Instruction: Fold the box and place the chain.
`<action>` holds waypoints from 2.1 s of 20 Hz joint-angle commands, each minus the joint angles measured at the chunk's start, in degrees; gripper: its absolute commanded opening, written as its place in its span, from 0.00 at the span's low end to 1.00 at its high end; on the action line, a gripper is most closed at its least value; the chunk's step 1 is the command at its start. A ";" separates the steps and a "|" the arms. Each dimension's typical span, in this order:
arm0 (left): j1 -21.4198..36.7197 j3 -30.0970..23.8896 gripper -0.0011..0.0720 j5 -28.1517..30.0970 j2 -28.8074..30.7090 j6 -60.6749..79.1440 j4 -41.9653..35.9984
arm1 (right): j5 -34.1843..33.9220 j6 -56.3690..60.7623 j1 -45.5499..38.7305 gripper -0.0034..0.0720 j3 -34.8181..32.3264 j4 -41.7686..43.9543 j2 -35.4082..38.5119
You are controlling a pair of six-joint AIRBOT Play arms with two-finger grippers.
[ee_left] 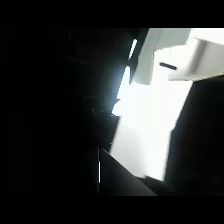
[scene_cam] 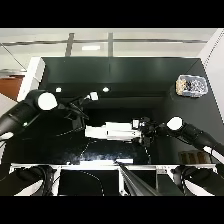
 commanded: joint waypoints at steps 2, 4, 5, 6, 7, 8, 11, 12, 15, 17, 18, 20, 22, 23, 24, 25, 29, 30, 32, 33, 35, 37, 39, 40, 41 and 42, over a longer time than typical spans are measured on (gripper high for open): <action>-0.76 -3.80 0.06 -9.90 4.74 -11.13 -14.82 | 0.00 0.04 0.00 0.67 0.00 0.00 -0.02; -5.35 -9.09 0.06 -6.01 4.85 -10.49 -24.57 | 0.02 0.04 0.00 0.67 0.00 0.02 -0.02; -8.37 -11.54 0.06 -1.77 4.85 -10.08 -27.36 | 0.02 0.04 0.00 0.67 0.00 0.02 -0.02; -11.74 -13.81 0.06 3.85 4.85 -9.14 -29.59 | 0.02 0.04 0.00 0.67 0.00 0.00 -0.02; -14.47 -15.37 0.06 9.84 4.85 -9.07 -30.53 | 0.00 0.04 0.00 0.67 0.00 0.02 -0.02; -16.74 -16.52 0.06 16.65 4.87 -9.11 -31.54 | 0.02 0.04 0.00 0.67 0.00 -0.02 -0.02; -17.55 -17.79 0.06 33.29 4.85 -9.11 -35.32 | 0.02 0.04 0.00 0.67 0.00 0.00 -0.02; -17.03 -17.81 0.06 37.97 4.72 -9.11 -35.98 | 0.02 0.07 0.00 0.67 0.00 0.00 -0.02; -16.76 -17.79 0.06 48.59 3.50 -9.14 -38.60 | 0.00 0.04 0.00 0.67 0.00 0.00 -0.02; -16.83 -17.59 0.06 52.33 1.27 -9.16 -42.71 | 0.00 0.04 0.00 0.67 0.00 0.00 -0.02; -16.83 -17.25 0.06 52.52 0.17 -9.16 -43.69 | 0.00 0.04 0.00 0.67 0.00 -0.02 -0.02; -17.05 -16.41 0.06 52.24 -2.01 -9.16 -43.85 | 0.02 0.04 0.00 0.67 0.00 -0.02 -0.02; -17.18 -16.09 0.06 52.78 -4.04 -9.14 -43.82 | 0.02 0.04 0.00 0.67 0.00 -0.02 -0.02; -17.18 -16.09 0.06 53.18 -5.03 -9.16 -43.82 | 0.00 0.04 0.00 0.67 0.00 -0.02 -0.02; -17.20 -16.09 0.06 53.11 -5.84 -9.16 -43.82 | 0.02 0.04 0.00 0.67 0.00 -0.02 -0.02; -17.20 -16.06 0.06 52.35 -6.69 -9.16 -43.85 | 0.00 0.04 0.00 0.67 0.00 -0.02 -0.02; -17.18 -16.06 0.06 47.04 -8.17 -9.05 -40.52 | -0.02 0.04 -0.02 0.67 0.00 -0.02 -0.02; -17.09 -15.93 0.06 47.06 -7.82 -9.03 -38.97 | -0.04 0.04 0.00 0.67 0.00 -0.02 -0.02; -15.41 -14.73 0.06 45.35 -6.25 -9.07 -33.73 | -0.04 0.04 0.00 0.67 0.00 -0.02 -0.02; -13.68 -13.79 0.06 42.88 -4.96 -9.07 -31.98 | -0.04 0.04 0.00 0.67 0.00 -0.02 -0.02; -9.09 -12.44 0.13 35.50 -1.57 -9.07 -29.00 | -0.04 0.07 -0.02 0.67 0.00 -0.02 -0.02; -3.80 -12.35 0.91 28.06 2.14 -9.11 -24.28 | -0.04 0.04 0.00 0.67 0.00 -0.02 -0.02; 1.88 -12.35 0.98 18.78 4.70 -9.64 -18.62 | -0.02 0.04 0.00 0.67 0.00 -0.02 -0.02; 4.24 -12.35 0.98 14.51 5.11 -9.62 -16.46 | -0.02 0.04 0.00 0.67 0.00 -0.02 -0.02; 6.16 -12.41 0.98 10.27 5.01 -8.44 -15.34 | -0.04 0.04 0.00 0.67 0.00 -0.02 -0.02; 7.08 -12.46 0.98 6.69 4.63 -3.56 -14.58 | -0.02 0.04 0.00 0.67 0.00 -0.02 -0.02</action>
